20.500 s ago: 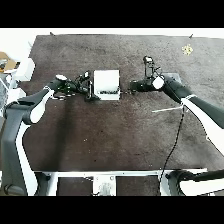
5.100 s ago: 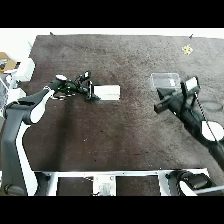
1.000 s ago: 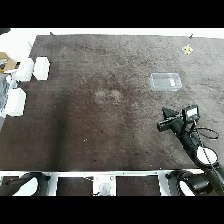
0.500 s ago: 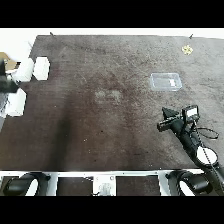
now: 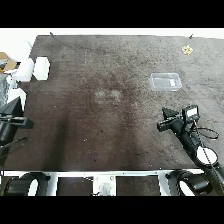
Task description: Fold the box and place the chain.
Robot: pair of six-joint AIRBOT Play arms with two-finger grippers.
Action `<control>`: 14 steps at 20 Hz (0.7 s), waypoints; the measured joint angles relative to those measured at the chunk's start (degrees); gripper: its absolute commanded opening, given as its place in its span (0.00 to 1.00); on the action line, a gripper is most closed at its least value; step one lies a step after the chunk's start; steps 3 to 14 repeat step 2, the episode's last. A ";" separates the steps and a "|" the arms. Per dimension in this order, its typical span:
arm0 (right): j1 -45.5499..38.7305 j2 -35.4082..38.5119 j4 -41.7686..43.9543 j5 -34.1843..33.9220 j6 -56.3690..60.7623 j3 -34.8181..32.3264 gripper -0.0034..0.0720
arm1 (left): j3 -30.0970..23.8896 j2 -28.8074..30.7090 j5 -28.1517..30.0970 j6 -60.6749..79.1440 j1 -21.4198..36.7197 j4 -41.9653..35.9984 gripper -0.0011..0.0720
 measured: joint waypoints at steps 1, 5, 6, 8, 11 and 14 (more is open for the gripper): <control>0.00 0.00 0.00 0.00 0.00 0.00 0.04 | -0.31 0.28 -0.07 -0.20 0.00 0.00 0.03; 0.00 0.00 0.00 0.00 0.00 0.00 0.04 | -0.52 0.50 -0.20 -0.26 0.00 0.00 0.03; 0.00 0.00 0.00 0.00 0.00 0.00 0.04 | -0.52 0.50 -0.20 -0.26 0.00 0.00 0.03; 0.00 0.00 0.00 0.00 0.00 0.00 0.04 | -0.52 0.50 -0.20 -0.26 0.00 0.00 0.03; 0.00 0.00 0.00 0.00 0.00 0.00 0.04 | -0.52 0.50 -0.20 -0.26 0.00 0.00 0.03; 0.00 0.00 0.00 0.00 0.00 0.00 0.04 | -0.52 0.50 -0.20 -0.26 0.00 0.00 0.03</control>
